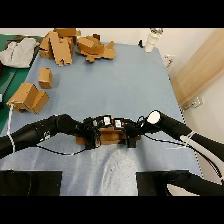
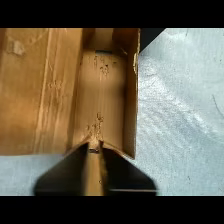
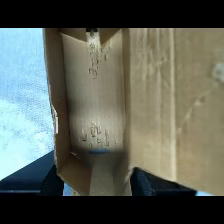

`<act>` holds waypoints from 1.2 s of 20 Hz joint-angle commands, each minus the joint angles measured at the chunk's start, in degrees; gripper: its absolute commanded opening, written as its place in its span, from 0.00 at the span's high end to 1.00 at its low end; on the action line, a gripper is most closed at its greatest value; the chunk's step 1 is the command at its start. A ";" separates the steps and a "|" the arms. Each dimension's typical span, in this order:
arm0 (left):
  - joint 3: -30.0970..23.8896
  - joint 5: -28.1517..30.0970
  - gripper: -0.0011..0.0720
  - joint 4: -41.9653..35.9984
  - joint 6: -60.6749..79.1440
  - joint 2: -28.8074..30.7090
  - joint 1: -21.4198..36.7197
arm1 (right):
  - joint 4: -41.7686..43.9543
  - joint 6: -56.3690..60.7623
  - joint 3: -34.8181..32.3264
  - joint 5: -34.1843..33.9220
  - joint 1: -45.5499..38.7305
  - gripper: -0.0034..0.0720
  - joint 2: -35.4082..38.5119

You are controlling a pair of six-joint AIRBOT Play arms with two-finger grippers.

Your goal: Fold the box.

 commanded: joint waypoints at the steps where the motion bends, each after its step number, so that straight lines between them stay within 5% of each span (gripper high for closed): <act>1: 0.04 0.11 0.28 -0.50 -0.07 0.02 -0.07 | 0.02 0.00 0.02 0.11 0.00 0.24 -0.04; 10: 0.04 -0.04 0.29 -0.02 -0.04 0.02 -0.02 | 0.00 0.00 0.02 0.11 -0.02 0.24 -0.04; 11: 0.04 -0.09 0.40 0.15 -0.24 0.02 0.11 | 0.02 -0.02 0.02 0.13 0.00 0.24 -0.04; 12: 0.04 -0.76 0.74 0.17 -0.76 0.11 0.42 | 0.00 0.00 0.02 0.13 0.00 0.24 -0.04; 13: 0.04 -1.84 0.97 0.31 -1.79 0.35 0.81 | 0.00 0.00 0.02 0.11 -0.02 0.24 -0.04; 17: 0.04 -4.74 0.97 3.93 -22.23 2.93 4.90 | 0.00 -0.02 0.02 0.11 -0.02 0.24 -0.04; 21: 0.04 -16.44 0.97 20.28 -44.96 8.79 11.65 | 0.00 -0.02 0.02 0.11 0.00 0.24 -0.04; 24: -0.20 -17.79 0.97 29.64 -65.29 14.51 15.54 | 0.02 0.00 0.02 0.11 0.00 0.24 -0.04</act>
